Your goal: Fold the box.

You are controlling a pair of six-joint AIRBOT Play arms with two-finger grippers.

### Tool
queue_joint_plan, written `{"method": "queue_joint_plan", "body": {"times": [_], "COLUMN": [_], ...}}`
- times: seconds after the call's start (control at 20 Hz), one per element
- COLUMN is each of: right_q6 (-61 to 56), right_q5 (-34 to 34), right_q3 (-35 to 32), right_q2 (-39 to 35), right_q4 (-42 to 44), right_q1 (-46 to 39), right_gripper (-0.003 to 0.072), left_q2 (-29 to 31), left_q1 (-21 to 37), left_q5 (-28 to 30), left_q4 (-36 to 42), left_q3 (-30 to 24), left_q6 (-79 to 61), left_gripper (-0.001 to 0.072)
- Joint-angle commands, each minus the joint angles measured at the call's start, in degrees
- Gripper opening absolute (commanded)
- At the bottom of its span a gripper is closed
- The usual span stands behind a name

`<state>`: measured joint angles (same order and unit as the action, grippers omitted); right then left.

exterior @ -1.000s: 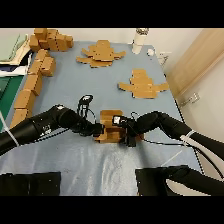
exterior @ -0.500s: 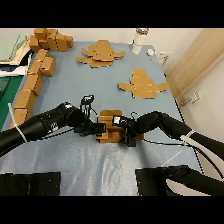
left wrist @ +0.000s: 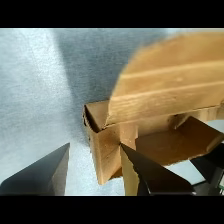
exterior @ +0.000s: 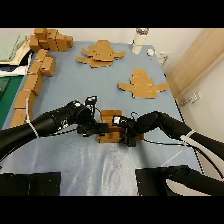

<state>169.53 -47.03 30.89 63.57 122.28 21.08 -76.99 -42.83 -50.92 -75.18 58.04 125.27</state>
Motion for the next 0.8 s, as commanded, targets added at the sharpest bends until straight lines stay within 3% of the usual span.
{"method": "queue_joint_plan", "body": {"times": [0.0,0.15,0.35,0.75], "right_q6": [0.0,0.0,0.0,0.0], "right_q5": [0.0,0.0,0.0,0.0], "right_q3": [-0.02,-0.02,-0.02,-0.02], "right_q2": [0.02,0.02,0.02,0.02], "right_q4": [0.02,0.04,0.02,0.02], "right_q1": [0.04,0.04,0.04,0.04], "right_gripper": [0.0536,0.0536,0.0536,0.0536], "left_q2": [-0.52,-3.82,-11.02,-14.08], "left_q1": [-1.22,-4.94,-7.56,-7.5], "left_q5": [-3.48,-8.85,-12.9,-14.01], "left_q4": [-4.83,-10.56,-10.86,-11.96], "left_q3": [2.1,7.43,13.27,15.1], "left_q6": [5.79,9.2,9.14,9.14], "left_gripper": [0.0501,0.0501,0.0501,0.05]}}
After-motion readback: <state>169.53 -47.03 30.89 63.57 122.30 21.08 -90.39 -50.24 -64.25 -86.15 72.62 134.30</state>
